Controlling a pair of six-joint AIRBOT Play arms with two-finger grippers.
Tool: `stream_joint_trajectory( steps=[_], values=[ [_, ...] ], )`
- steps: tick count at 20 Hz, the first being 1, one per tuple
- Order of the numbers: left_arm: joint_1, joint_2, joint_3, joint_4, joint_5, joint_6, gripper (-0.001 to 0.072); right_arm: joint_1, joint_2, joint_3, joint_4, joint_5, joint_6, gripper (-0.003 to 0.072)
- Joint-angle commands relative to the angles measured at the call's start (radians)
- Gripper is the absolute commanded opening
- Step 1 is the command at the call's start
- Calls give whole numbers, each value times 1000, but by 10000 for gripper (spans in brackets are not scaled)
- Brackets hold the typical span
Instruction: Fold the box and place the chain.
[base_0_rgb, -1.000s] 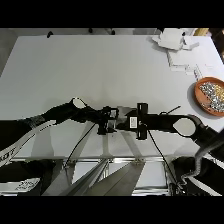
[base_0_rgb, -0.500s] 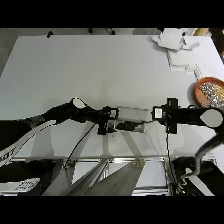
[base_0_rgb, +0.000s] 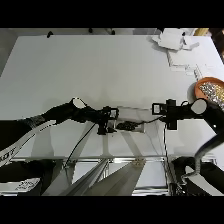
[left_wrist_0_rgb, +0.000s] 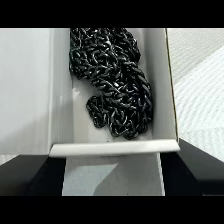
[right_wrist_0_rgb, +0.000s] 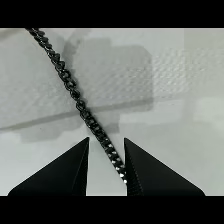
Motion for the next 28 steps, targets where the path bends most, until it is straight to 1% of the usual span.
stream_joint_trajectory(
  steps=[1, 8, 9, 11, 12, 13, 15, 16, 19, 21, 23, 24, 26, 28],
  values=[
    [1, 1, 0, 0, 0, 0, 254, -5, -69, 0, 3, -40, -56, 220],
    [1, 1, 0, 0, 0, 0, 254, -5, -76, 0, 2, -48, -80, 213],
    [0, 1, 0, 0, 0, 0, 254, -5, -79, 0, 2, -47, -80, 159],
    [0, 1, 0, 0, 0, 0, 254, -5, -79, 0, 3, -44, -80, 142],
    [1, 1, 0, 0, 0, 0, 254, -5, -79, 0, 2, -27, -80, 52],
    [1, 1, 0, 0, 0, 0, 254, -5, -79, 0, 2, 2, -80, 22],
    [1, 1, 0, 0, 0, 0, 254, -4, -63, 0, -8, 73, -69, 22],
    [1, 1, 0, 0, 0, 0, 254, -4, -32, 0, -25, 113, -57, 22],
    [0, 1, 0, 0, 0, 0, 254, -4, 127, 0, -42, 206, -5, 22],
    [1, 1, 0, 0, 0, 0, 254, -3, 259, 0, 12, 277, 11, 22],
    [1, 1, 0, 0, 0, 0, 254, 23, 373, 0, 119, 337, 11, 22],
    [1, 1, 0, 0, 0, 0, 254, 45, 418, 0, 202, 346, 11, 22],
    [0, 1, 0, 0, 0, 0, 254, 96, 476, 0, 380, 318, 11, 22],
    [1, 1, 0, 0, 0, 0, 254, 158, 490, 0, 520, 253, 11, 22]
  ],
)
